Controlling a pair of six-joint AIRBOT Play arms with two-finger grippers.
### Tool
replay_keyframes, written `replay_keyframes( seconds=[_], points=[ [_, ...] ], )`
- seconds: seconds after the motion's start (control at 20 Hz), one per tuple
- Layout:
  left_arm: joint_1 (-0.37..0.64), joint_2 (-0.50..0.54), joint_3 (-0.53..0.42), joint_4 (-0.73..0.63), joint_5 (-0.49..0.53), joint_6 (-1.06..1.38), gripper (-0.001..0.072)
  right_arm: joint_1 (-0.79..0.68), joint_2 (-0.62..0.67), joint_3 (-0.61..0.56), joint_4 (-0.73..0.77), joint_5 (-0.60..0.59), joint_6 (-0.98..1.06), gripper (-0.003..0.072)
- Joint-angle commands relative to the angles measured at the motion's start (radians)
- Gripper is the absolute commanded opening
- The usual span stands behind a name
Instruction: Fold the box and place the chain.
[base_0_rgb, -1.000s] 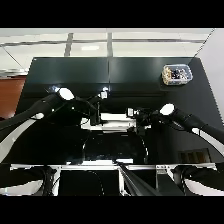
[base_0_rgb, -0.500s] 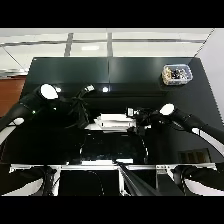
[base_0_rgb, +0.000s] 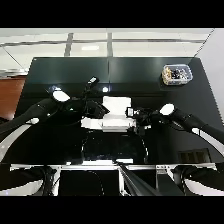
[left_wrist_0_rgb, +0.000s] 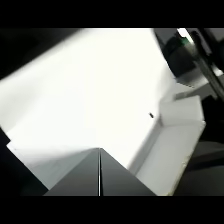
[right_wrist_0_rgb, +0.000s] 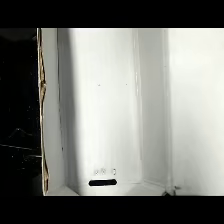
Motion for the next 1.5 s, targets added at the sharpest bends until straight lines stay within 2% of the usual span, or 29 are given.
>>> replay_keyframes(
  seconds=[0.0, 0.15, 0.25, 0.35, 0.5, 0.6, 0.7, 0.8, 0.85, 0.9, 0.95, 1.05, 1.25, 1.3, 1.4, 1.45],
  points=[
    [0.004, -0.063, 0.0, -0.007, 0.013, 0.001, 0.0024, 0.001, -0.001, 0.0, 0.0, 0.001, -0.001, 0.0228],
    [0.008, -0.069, 0.001, 0.014, -0.024, 0.001, 0.0024, 0.001, -0.001, 0.0, 0.0, 0.001, -0.001, 0.0228],
    [0.032, -0.036, 0.009, 0.104, -0.029, -0.012, 0.0023, 0.001, -0.001, 0.0, 0.0, 0.001, -0.001, 0.0228],
    [0.078, 0.041, 0.013, 0.173, -0.031, -0.055, 0.0023, 0.001, -0.001, 0.0, 0.0, 0.002, -0.001, 0.0228],
    [0.143, 0.194, 0.0, 0.246, -0.091, -0.101, 0.0022, 0.001, -0.001, 0.0, 0.0, 0.001, -0.001, 0.0228],
    [0.145, 0.286, -0.071, 0.241, -0.093, -0.1, 0.0023, 0.001, -0.001, 0.0, 0.0, 0.001, -0.001, 0.0228],
    [0.122, 0.327, -0.166, 0.172, -0.103, 0.081, 0.0027, 0.001, -0.001, 0.0, 0.0, 0.001, -0.001, 0.0228],
    [0.101, 0.32, -0.23, 0.196, -0.105, 0.381, 0.0048, 0.001, -0.001, 0.0, 0.0, 0.001, -0.001, 0.0229],
    [0.089, 0.311, -0.251, 0.215, -0.061, 0.556, 0.0312, 0.001, -0.001, 0.0, 0.0, 0.001, -0.001, 0.0229],
    [0.078, 0.299, -0.255, 0.228, -0.024, 0.65, 0.0642, 0.001, -0.001, 0.0, 0.0, 0.001, -0.001, 0.0229],
    [0.068, 0.278, -0.252, 0.228, 0.026, 0.66, 0.0707, 0.001, -0.001, 0.0, 0.0, 0.001, -0.001, 0.0229],
    [0.049, 0.23, -0.23, 0.24, 0.064, 0.661, 0.0706, 0.002, -0.001, 0.0, 0.0, 0.001, -0.001, 0.0229],
    [0.006, 0.164, -0.177, 0.322, 0.047, 0.676, 0.0665, 0.003, -0.001, 0.0, -0.001, 0.001, -0.001, 0.0229],
    [-0.004, 0.164, -0.169, 0.322, 0.032, 0.709, 0.0561, 0.003, -0.001, 0.0, -0.001, 0.001, -0.001, 0.0229],
    [-0.019, 0.164, -0.156, 0.322, 0.021, 0.731, 0.0505, 0.003, -0.001, 0.0, -0.001, 0.001, -0.001, 0.0229],
    [-0.019, 0.164, -0.153, 0.317, 0.019, 0.731, 0.0452, 0.003, -0.001, 0.0, -0.001, 0.001, -0.001, 0.0229]
  ],
)
